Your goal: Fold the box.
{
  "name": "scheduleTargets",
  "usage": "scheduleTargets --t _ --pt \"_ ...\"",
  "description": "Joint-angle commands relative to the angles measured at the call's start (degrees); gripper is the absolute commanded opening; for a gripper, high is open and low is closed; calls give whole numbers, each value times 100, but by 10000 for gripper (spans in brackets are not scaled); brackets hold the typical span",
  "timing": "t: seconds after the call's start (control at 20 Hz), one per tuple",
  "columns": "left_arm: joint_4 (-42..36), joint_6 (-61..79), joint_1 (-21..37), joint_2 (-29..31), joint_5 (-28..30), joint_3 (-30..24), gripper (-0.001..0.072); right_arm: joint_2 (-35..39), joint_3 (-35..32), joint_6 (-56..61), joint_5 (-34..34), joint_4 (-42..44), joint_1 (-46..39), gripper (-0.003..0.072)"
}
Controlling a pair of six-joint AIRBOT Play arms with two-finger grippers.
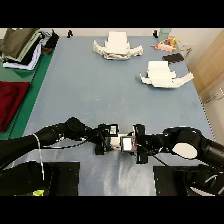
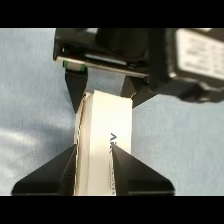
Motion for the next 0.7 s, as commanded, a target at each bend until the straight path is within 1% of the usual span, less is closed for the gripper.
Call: scheduleTargets --t 0.0,0.05,0.1,0.15,0.3,0.4,0.65 --pt "0 0 2 2 7 2 468 190 -15 1390 -101 -11 -72 302" --pt "0 0 2 2 7 2 468 192 -96 1738 -160 2 -72 177" --pt "0 0 2 2 7 2 468 199 -208 1849 -273 118 -72 39" --pt "0 0 2 2 7 2 468 208 -345 1853 -501 356 -72 14" --pt "0 0 2 2 4 2 468 214 -817 1843 -1449 1003 -66 5" --pt "0 0 2 2 7 2 468 212 -979 1827 -1622 1209 -55 4" --pt "0 0 2 2 7 2 468 192 -1250 1827 -1779 1237 -55 4"
